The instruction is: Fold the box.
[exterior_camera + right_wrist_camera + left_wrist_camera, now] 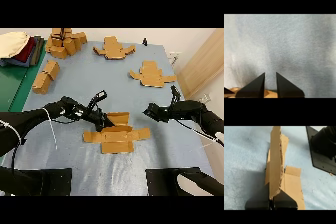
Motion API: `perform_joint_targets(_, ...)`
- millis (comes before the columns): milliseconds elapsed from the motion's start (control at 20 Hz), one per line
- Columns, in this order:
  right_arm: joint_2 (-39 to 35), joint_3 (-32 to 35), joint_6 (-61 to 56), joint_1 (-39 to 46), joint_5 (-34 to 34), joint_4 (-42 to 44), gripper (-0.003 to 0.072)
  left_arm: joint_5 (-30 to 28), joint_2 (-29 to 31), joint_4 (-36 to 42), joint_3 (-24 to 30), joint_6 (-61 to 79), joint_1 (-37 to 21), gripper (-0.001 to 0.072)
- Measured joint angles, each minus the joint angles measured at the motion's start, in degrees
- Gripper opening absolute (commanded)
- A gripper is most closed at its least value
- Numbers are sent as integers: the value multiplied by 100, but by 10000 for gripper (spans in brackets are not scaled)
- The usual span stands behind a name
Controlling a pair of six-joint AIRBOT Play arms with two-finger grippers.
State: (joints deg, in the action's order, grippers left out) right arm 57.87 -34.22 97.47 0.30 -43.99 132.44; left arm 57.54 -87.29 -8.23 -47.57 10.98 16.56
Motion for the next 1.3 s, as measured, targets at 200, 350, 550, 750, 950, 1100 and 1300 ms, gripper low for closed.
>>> perform_joint_targets(200, 2, 0, 2, 0, -2, 0, 208, 2, 9, -48, 0, -114, 0, 13)
perform_joint_targets(350, 2, 0, 2, 0, -4, -2, 208, 0, 76, 133, -63, -37, 0, 13)
perform_joint_targets(550, 2, 0, 2, 0, -4, -2, 208, -249, 142, 400, -358, 245, 17, 13)
perform_joint_targets(750, 2, 0, 2, 0, -4, -4, 208, -452, 155, 509, -501, 496, 44, 12)
perform_joint_targets(950, 2, 0, 4, 0, -4, -4, 137, -535, 155, 428, -439, 579, 125, 13)
perform_joint_targets(1100, 2, 0, 4, 0, -2, -4, 136, -557, 109, 413, -334, 597, 155, 13)
perform_joint_targets(1300, 2, 0, 4, 0, -2, -4, 136, -555, 24, 407, -243, 603, 170, 13)
